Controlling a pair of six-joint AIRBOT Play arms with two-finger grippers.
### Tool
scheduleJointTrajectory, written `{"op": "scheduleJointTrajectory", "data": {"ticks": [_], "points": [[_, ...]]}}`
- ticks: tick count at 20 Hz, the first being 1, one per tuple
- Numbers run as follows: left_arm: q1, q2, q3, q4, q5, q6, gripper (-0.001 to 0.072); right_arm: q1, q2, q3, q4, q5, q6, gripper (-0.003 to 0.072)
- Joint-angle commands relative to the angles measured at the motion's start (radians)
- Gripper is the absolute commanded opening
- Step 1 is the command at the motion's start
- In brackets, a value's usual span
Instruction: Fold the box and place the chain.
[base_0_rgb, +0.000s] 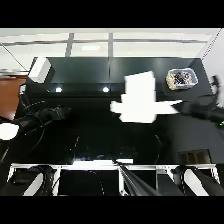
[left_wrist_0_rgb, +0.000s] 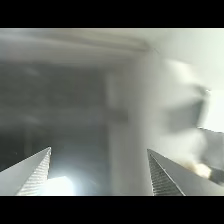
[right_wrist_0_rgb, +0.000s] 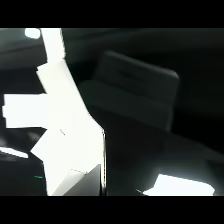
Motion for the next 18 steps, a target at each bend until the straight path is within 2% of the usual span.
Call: {"op": "scheduleJointTrajectory", "data": {"ticks": [1, 4, 7, 9, 13, 18], "points": [[-0.016, -0.115, 0.053, -0.283, -0.138, 0.212, 0.0693, 0.311, 0.104, -0.225, 0.18, -0.292, -0.017, 0.0017], [-0.015, -0.298, 0.167, -0.322, -0.27, 0.248, 0.0693, 0.554, 0.103, -0.266, 0.172, -0.455, -0.015, 0.0017], [-0.011, -0.527, 0.286, -0.323, -0.449, 0.347, 0.0694, 0.67, 0.103, -0.266, 0.173, -0.536, -0.012, 0.0018], [-0.009, -0.662, 0.354, -0.344, -0.524, 0.428, 0.0694, 0.685, 0.103, -0.266, 0.173, -0.537, -0.008, 0.0017], [-0.028, -0.858, 0.438, -0.409, -0.738, 0.65, 0.0693, 0.685, 0.103, -0.266, 0.173, -0.533, -0.001, 0.0017], [-0.072, -0.986, 0.543, -0.393, -0.798, 0.832, 0.0692, 0.684, 0.103, -0.266, 0.138, -0.524, 0.037, 0.0017]]}}
